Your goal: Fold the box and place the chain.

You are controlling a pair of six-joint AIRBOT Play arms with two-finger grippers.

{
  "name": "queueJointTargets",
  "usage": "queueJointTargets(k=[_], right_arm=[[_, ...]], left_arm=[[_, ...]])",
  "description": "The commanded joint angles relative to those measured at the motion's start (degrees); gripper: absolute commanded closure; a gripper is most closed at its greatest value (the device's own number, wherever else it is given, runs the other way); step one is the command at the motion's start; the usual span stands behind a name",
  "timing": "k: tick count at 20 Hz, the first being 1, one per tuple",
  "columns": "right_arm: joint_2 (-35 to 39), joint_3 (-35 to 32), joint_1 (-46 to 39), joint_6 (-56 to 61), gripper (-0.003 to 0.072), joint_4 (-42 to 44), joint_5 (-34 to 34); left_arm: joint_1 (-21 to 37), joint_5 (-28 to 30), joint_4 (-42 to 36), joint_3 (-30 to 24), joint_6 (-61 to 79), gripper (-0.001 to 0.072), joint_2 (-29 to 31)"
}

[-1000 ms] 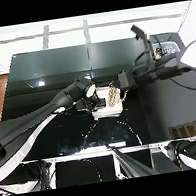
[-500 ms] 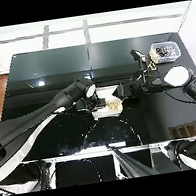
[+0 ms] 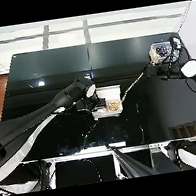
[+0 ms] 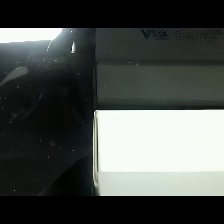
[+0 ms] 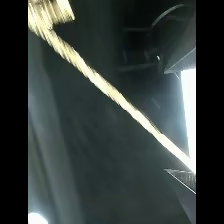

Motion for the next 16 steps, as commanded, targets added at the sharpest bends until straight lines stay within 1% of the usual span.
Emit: queueJointTargets(k=[1,2,4,8,9,10,13,15,16], right_arm=[[-8.2,3.6,-2.6,4.8,-0.0018,-5.3,-6.3],[-11.6,6.8,-2.5,5.4,-0.0018,-5.8,-3.8],[-18.3,14.2,-1.9,11.5,-0.0018,-9.0,2.7],[-27.8,26.2,3.7,26.7,-0.0017,-29.0,14.4],[-29.6,28.4,5.1,29.9,0.0026,-31.9,16.6],[-30.8,29.9,5.9,31.3,0.0068,-32.1,17.0],[-32.6,30.5,6.1,37.1,0.0072,-31.9,17.8],[-32.9,30.5,5.4,37.8,0.0074,-31.7,19.3],[-32.9,30.5,5.2,37.5,0.0144,-31.7,19.5]], left_arm=[[0.0,0.0,0.0,0.0,0.0,0.0679,0.0],[0.0,0.0,0.0,0.0,0.0,0.0679,0.0],[0.0,0.0,0.0,0.0,0.0,0.0679,0.0],[0.0,0.0,0.0,0.0,0.0,0.0678,0.0],[0.0,0.0,0.0,0.0,0.0,0.0679,0.0],[0.0,0.1,0.0,0.0,0.0,0.0679,0.0],[0.0,0.2,0.0,0.0,0.0,0.0679,0.0],[0.0,0.2,0.0,0.0,0.0,0.0678,0.0],[0.0,0.3,0.0,0.0,0.0,0.0679,0.0]])
